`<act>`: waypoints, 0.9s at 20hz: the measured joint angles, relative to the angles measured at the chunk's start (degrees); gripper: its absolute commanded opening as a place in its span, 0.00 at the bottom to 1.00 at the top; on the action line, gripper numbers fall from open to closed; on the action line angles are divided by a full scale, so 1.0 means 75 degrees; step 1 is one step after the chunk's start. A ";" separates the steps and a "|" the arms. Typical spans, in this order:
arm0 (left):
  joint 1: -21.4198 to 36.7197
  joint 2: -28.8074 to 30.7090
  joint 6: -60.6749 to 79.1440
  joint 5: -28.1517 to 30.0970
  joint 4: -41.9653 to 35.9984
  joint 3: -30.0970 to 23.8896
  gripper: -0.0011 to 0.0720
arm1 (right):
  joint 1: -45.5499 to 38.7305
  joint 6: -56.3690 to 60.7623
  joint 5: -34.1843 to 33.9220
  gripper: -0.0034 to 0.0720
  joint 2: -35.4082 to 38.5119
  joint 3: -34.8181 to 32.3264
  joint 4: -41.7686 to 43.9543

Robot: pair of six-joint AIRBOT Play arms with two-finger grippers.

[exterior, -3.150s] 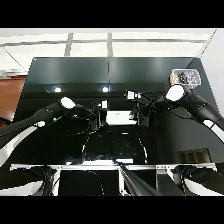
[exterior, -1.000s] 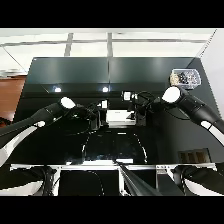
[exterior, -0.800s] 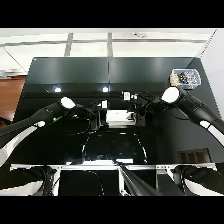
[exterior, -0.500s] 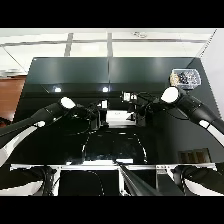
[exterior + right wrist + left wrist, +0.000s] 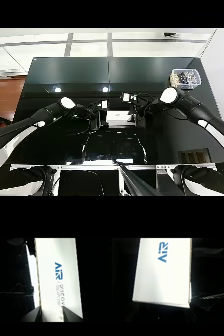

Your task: Fold the box and place the chain.

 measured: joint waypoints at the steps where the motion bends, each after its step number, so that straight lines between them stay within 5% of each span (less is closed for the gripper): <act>1: 0.0000 0.0000 0.0000 0.0000 0.0000 0.0000 0.49 | -0.0026 0.0201 -0.0035 0.46 0.0003 0.0006 -0.0038; 5: 0.0003 -0.0003 -0.0026 0.0050 -0.0023 0.0000 0.49 | -0.0399 0.1647 0.0041 0.46 0.0227 0.0233 0.0122; 12: 0.0000 -0.0003 0.0003 -0.0017 0.0006 0.0000 0.49 | -0.1125 0.4013 0.1824 0.47 0.0641 0.0262 0.1035; 14: 0.0000 -0.0003 0.0003 -0.0017 0.0006 0.0000 0.49 | -0.1160 0.3943 0.1839 0.97 0.0664 0.0230 0.1072; 18: 0.0000 -0.0003 0.0000 -0.0015 0.0003 0.0000 0.49 | -0.0877 0.2550 0.1244 0.97 0.0629 0.0201 0.0854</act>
